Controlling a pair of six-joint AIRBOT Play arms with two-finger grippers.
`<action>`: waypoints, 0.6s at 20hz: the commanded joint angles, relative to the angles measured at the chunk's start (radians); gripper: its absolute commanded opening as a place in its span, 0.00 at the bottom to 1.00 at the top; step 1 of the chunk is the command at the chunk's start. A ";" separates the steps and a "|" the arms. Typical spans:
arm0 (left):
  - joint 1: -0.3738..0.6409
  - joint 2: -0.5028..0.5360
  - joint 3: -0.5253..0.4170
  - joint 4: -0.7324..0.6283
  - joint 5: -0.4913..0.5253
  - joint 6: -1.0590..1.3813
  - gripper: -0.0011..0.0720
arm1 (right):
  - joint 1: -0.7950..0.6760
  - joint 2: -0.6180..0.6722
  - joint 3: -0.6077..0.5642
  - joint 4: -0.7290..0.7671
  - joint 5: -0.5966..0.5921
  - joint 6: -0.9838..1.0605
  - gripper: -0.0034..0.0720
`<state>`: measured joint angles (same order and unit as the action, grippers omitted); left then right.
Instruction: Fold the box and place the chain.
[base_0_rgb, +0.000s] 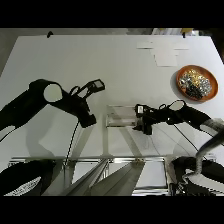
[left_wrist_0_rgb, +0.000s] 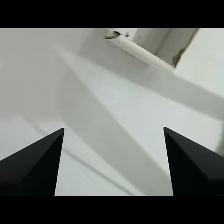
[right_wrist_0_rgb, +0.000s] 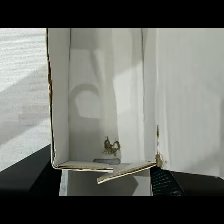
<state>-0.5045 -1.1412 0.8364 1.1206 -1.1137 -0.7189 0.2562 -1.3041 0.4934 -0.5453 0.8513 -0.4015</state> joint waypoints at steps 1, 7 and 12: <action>0.130 0.003 -0.196 -0.227 0.224 0.950 0.89 | 0.000 0.000 0.000 0.000 0.001 0.000 0.62; 0.165 -0.206 -0.210 -0.670 0.224 1.356 0.97 | 0.000 0.000 0.000 0.000 0.001 0.000 0.62; 0.120 -0.257 -0.209 -0.750 0.215 1.399 0.97 | 0.000 0.000 0.000 0.000 0.001 0.000 0.62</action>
<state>-0.3683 -1.3640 0.6315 0.4564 -0.8989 0.5892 0.2562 -1.3041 0.4934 -0.5453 0.8516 -0.4011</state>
